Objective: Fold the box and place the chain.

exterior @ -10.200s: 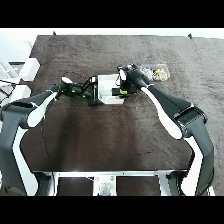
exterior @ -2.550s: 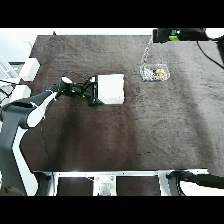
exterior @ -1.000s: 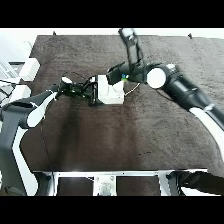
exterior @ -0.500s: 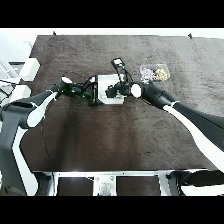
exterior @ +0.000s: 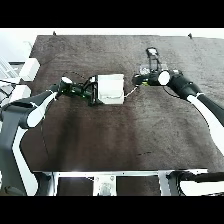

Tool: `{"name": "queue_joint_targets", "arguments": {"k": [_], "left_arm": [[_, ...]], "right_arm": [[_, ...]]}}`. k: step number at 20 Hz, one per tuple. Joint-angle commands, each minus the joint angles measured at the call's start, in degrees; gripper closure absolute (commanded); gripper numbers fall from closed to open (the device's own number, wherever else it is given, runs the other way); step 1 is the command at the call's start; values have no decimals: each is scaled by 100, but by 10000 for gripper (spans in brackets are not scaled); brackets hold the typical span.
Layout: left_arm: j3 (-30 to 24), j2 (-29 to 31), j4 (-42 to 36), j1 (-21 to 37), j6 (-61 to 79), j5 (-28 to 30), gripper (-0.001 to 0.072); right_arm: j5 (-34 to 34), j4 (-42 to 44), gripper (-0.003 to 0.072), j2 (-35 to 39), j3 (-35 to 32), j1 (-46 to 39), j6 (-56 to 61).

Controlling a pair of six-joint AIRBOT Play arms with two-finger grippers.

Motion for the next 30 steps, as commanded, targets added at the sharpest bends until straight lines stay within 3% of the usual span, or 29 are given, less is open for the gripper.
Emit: {"name": "queue_joint_targets", "arguments": {"k": [1, 8, 9, 10, 12, 15, 16, 17, 20, 24, 30], "left_arm": [[-2, 0, 2, 0, 2, 2, 181], [-2, 0, 2, 0, 2, 4, 181], [-2, 0, 2, 0, 2, 4, 181], [-2, 0, 2, 0, 2, 4, 181], [-2, 0, 2, 2, 2, 2, 181], [-2, 0, 2, 2, 2, 2, 181], [-2, 0, 2, 0, 2, 2, 181], [-2, 0, 2, 0, 0, 2, 181], [-2, 0, 2, 0, 0, -4, 181], [-2, 0, 2, 0, 2, 0, 181], [-2, 0, 2, 2, 0, -7, 181]], "right_arm": [[-83, 503, 125, -474, 94, -728, 105], [-79, 1637, 143, -1633, 1051, -841, -651], [-79, 1731, 275, -1751, 1154, -835, -654], [-87, 1845, 345, -1869, 1233, -815, -739], [-264, 1891, 443, -1985, 1294, -761, -935], [-328, 1886, 520, -1987, 1292, -741, -1309], [-328, 1886, 635, -1985, 1294, -734, -1550], [-326, 1888, 678, -1961, 1298, -730, -1635], [-98, 1882, 681, -1480, 1294, -713, -1633], [501, 1676, 683, -142, 1139, -562, -1399], [715, -979, 683, 1908, 949, 726, 468]]}}
